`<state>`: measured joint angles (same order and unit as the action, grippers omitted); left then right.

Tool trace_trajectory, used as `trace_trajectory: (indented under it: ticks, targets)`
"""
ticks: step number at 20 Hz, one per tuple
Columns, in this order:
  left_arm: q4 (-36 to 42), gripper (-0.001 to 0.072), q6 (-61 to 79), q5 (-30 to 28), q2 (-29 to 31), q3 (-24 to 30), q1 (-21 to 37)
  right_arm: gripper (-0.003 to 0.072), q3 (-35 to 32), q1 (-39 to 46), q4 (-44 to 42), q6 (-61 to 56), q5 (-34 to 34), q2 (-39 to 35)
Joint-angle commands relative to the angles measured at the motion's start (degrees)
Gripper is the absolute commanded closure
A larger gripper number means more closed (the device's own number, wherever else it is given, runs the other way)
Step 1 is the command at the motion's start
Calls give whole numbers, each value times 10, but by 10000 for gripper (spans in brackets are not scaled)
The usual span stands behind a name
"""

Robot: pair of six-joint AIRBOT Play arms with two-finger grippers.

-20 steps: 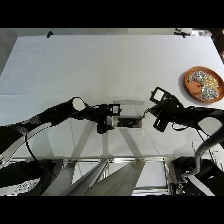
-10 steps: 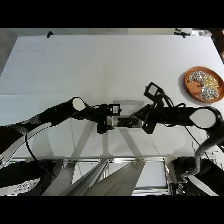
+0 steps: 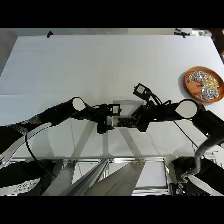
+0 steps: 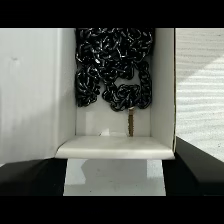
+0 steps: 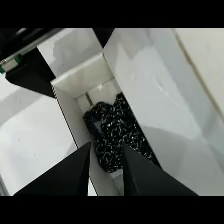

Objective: Fold the box and place the chain.

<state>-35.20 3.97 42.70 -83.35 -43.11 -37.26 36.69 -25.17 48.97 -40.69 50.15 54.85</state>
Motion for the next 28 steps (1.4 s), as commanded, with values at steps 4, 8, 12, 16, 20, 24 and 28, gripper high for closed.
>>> trace_trajectory:
  ticks: [4,8,12,16,20,24,28]
  targets:
    - [0,696,0,0,0,-1,0,515,145,103,-1,2,70,-12]
    - [0,696,0,0,0,-1,0,651,247,137,44,4,86,71]
    - [0,696,0,0,0,-1,0,659,294,95,83,33,127,210]
    - [0,696,0,0,0,-1,0,654,300,52,141,70,202,281]
    - [0,696,0,0,0,-1,0,621,299,22,180,82,273,265]
    - [0,696,0,0,0,-1,0,418,297,-5,199,82,287,228]
    - [0,696,0,0,0,-1,0,383,296,-25,213,82,306,193]
